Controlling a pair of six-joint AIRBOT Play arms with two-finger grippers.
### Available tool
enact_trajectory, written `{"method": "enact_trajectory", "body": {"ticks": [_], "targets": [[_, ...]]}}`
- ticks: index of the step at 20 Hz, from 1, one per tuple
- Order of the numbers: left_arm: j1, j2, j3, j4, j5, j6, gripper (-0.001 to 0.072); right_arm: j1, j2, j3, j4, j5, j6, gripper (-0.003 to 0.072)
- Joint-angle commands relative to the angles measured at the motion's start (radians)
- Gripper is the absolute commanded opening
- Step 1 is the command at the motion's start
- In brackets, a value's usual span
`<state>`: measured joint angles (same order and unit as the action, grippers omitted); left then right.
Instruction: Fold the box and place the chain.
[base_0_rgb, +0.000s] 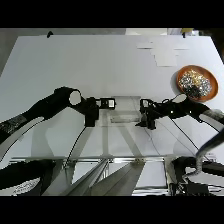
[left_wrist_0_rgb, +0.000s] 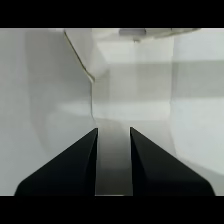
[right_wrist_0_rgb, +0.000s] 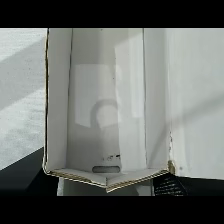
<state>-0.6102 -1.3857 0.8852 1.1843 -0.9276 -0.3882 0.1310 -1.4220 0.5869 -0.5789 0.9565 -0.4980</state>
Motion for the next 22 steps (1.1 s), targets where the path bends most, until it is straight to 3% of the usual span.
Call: {"method": "enact_trajectory", "body": {"ticks": [1, 5, 18, 19, 20, 22], "targets": [[-0.023, 0.010, -0.003, -0.063, 0.088, 0.101, 0.0230, 0.000, 0.001, 0.001, 0.000, 0.001, 0.000, 0.0411], [-0.033, 0.007, -0.003, -0.069, 0.139, 0.100, 0.0230, 0.000, 0.001, 0.001, 0.000, 0.001, 0.000, 0.0411], [-0.121, -0.034, -0.003, -0.118, 0.146, 0.097, 0.0196, 0.000, 0.001, 0.001, 0.000, 0.001, 0.000, 0.0411], [-0.123, -0.034, -0.003, -0.118, 0.156, 0.097, 0.0168, 0.000, 0.001, 0.001, 0.000, 0.001, 0.000, 0.0411], [-0.124, -0.034, -0.003, -0.118, 0.166, 0.097, 0.0091, 0.000, 0.001, 0.001, 0.000, 0.001, 0.000, 0.0411], [-0.129, -0.034, -0.003, -0.129, 0.182, 0.097, 0.0063, 0.000, 0.001, 0.001, 0.000, 0.001, 0.000, 0.0411]]}}
